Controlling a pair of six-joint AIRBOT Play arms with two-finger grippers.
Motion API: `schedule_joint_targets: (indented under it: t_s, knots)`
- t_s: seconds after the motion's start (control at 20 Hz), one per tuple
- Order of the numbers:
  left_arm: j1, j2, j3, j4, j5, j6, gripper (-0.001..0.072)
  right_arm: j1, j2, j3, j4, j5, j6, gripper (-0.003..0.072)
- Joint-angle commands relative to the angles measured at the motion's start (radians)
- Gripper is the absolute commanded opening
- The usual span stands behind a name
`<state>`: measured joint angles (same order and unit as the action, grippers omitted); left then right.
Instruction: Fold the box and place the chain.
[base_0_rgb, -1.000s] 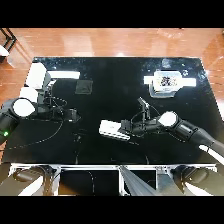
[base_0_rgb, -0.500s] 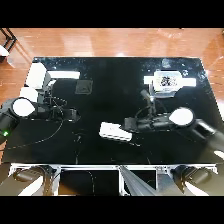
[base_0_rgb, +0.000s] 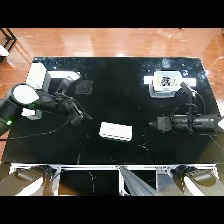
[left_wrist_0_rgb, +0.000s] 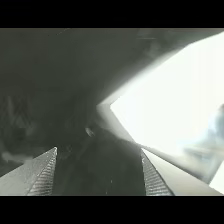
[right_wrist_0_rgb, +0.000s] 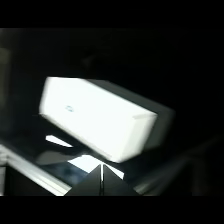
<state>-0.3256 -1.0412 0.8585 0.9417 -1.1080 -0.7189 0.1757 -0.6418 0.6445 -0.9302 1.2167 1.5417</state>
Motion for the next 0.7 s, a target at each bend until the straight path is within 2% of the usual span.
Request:
schedule_joint_targets:
  t_s: [0.0,0.2,0.5,0.65]
  knots:
    - [-0.127,-0.051,0.022,-0.108,0.025,0.614,0.0631,-0.045,0.024,0.001,-0.103,0.055,0.018,0.0022]
    - [-0.258,-0.142,0.022,-0.117,0.142,0.719,0.0632,-0.045,0.024,0.001,-0.103,0.055,0.018,0.0022]
    - [-0.298,-0.23,0.022,-0.147,0.154,0.715,0.0632,-0.045,0.024,0.0,-0.122,0.032,0.018,0.0022]
    - [-0.326,-0.259,0.021,-0.106,0.156,0.675,0.0632,-0.045,0.024,0.0,-0.122,0.011,0.018,0.0022]
